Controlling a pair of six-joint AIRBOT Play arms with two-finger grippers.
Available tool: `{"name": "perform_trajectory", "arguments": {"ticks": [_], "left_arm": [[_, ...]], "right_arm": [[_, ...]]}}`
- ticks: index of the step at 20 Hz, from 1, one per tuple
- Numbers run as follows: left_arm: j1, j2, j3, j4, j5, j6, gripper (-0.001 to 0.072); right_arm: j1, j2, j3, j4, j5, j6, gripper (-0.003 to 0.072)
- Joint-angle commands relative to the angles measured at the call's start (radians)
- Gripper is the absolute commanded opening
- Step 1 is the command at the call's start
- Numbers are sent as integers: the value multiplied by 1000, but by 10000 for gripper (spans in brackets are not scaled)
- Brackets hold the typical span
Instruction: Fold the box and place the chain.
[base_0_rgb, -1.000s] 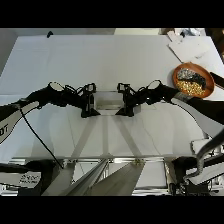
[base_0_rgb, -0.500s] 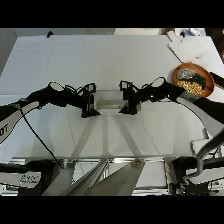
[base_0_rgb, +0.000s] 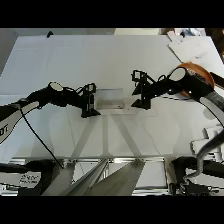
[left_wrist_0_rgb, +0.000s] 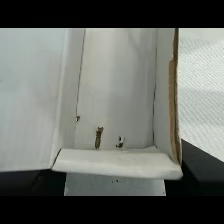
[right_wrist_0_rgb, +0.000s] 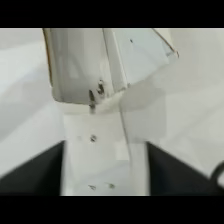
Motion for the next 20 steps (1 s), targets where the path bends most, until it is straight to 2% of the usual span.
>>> {"name": "perform_trajectory", "arguments": {"ticks": [1, 4, 8, 11, 13, 17, 20], "left_arm": [[0, 0, 0, 0, 15, -1, 153], [0, 0, 0, 0, 15, -1, 153], [0, 0, 0, 0, 15, -1, 153], [0, 0, 0, 0, 16, -1, 153], [0, 0, 0, 0, 15, -1, 153], [0, 0, 0, 0, 15, -1, 153], [0, 0, 0, 0, 15, -1, 153]], "right_arm": [[29, 45, 0, 80, 43, 61, 24], [90, 45, 0, 150, -44, 63, 21], [159, 40, 0, 159, -284, 65, 16], [181, 0, 0, 166, -414, 65, 15], [159, -63, 0, 230, -452, 75, 15], [130, -189, 0, 270, -434, 127, 16], [129, -188, 0, 267, -414, 124, 16]]}}
